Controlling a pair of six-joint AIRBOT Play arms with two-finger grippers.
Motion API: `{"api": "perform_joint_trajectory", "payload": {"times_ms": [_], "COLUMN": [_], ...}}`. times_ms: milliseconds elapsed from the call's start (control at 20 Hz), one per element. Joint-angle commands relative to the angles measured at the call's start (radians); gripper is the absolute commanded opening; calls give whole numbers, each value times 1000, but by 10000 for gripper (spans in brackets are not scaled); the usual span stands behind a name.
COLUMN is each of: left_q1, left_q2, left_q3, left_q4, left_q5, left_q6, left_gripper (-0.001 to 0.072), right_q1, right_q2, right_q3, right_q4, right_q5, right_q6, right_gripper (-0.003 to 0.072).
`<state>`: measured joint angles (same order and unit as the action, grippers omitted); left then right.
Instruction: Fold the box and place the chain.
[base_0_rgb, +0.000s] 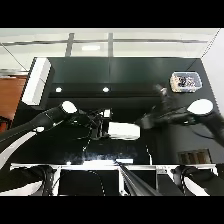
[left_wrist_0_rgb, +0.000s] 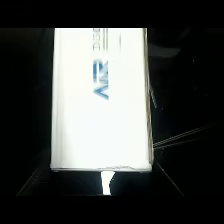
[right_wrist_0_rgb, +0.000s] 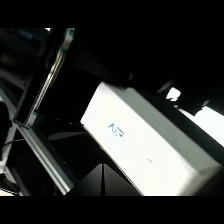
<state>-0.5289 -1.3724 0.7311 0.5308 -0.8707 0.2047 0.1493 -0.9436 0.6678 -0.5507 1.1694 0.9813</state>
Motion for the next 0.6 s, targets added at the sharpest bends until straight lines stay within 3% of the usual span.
{"api": "perform_joint_trajectory", "payload": {"times_ms": [0, 200, 350, 550], "left_q1": [0, -2, -31, -115], "left_q2": [39, 133, 176, 105], "left_q3": [9, 10, 38, 137], "left_q4": [62, 141, 127, 129], "left_q5": [-8, -106, -103, -18], "left_q6": [-91, -134, -195, -354], "left_gripper": [720, 720, 714, 714], "right_q1": [-215, -446, -465, -465], "right_q2": [132, 183, 182, 182], "right_q3": [55, 55, 52, 52], "right_q4": [-108, -180, -185, -187], "right_q5": [143, 206, 141, 126], "right_q6": [29, 33, 32, 32], "right_gripper": [4, 4, 4, 4]}}
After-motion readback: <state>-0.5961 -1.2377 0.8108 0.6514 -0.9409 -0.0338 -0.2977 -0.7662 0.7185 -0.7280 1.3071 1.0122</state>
